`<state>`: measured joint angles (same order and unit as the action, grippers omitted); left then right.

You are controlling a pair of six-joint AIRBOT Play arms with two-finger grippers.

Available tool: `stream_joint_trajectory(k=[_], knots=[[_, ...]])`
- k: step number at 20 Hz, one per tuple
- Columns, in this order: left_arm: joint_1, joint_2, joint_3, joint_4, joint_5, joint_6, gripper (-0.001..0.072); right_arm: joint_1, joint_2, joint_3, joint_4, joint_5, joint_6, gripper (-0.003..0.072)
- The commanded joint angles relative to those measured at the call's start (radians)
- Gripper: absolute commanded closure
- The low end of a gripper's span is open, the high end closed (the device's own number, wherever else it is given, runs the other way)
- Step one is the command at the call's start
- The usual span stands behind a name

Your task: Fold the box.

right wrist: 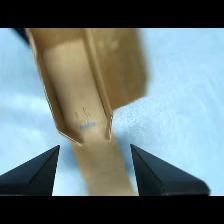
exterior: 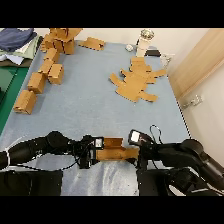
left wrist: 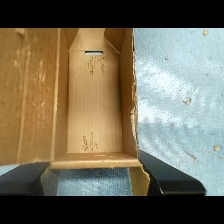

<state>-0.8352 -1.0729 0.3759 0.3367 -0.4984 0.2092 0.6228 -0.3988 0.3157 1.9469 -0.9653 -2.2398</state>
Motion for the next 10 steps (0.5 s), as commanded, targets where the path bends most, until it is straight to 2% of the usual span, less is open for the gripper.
stream_joint_trajectory(k=[1,3,5,8,10], knots=[[0.000,0.000,0.001,0.000,0.000,0.000,0.0185,0.000,0.113,0.001,0.077,-0.022,0.289,-0.0015],[0.000,0.000,0.001,0.000,0.000,0.001,0.0185,0.000,0.143,0.001,0.192,-0.048,0.487,-0.0015],[0.000,0.000,0.001,0.000,0.000,0.000,0.0185,0.001,0.150,0.001,0.277,-0.047,0.591,-0.0015],[0.000,0.000,0.001,0.000,0.000,0.000,0.0185,0.000,0.149,0.000,0.284,-0.044,0.827,-0.0015],[0.000,0.000,0.001,0.000,0.000,0.000,0.0186,0.000,0.148,0.000,0.274,-0.029,0.900,-0.0015]])
